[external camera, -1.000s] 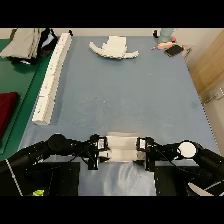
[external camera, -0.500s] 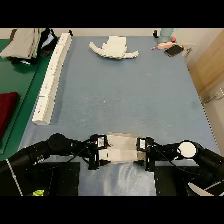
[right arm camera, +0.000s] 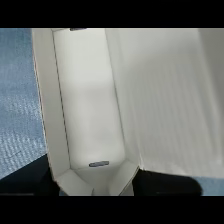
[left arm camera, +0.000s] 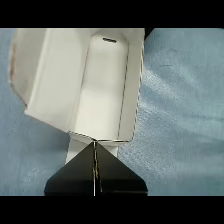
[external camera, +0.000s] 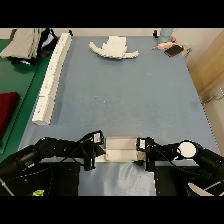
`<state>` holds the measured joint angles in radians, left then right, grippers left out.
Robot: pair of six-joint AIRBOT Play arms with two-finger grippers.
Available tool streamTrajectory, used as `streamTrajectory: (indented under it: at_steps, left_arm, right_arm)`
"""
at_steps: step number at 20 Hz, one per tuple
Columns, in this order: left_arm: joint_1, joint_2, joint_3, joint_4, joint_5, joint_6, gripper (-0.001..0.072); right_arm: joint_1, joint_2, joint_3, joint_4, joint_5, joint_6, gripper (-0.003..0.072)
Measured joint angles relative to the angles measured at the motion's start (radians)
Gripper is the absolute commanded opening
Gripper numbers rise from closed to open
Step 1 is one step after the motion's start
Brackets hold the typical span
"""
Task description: Fold the box.
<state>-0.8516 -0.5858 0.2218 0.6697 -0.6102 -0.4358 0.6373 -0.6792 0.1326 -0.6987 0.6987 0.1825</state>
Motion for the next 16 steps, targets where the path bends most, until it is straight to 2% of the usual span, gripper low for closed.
streamTrajectory:
  at_steps: [5,9,11,13,16]
  left_arm:
    - [0.0,0.243,0.045,0.312,-0.146,-0.662,0.0018]
    - [0.035,0.395,0.066,0.651,-0.302,-1.304,0.0017]
    - [0.073,0.42,0.066,0.747,-0.395,-1.501,0.0017]
    - [0.109,0.418,0.057,0.777,-0.446,-1.604,0.0018]
    - [0.146,0.37,0.028,0.756,-0.455,-1.652,0.0017]
  right_arm:
    - [0.0,0.0,0.0,0.0,0.0,0.0,0.0523]
    - [0.0,0.0,0.0,-0.001,0.0,0.0,0.0523]
    - [0.0,0.0,0.0,-0.001,0.0,0.0,0.0523]
    - [0.0,0.0,0.0,-0.001,0.0,0.0,0.0523]
    - [0.0,0.0,0.0,-0.001,0.0,0.0,0.0523]
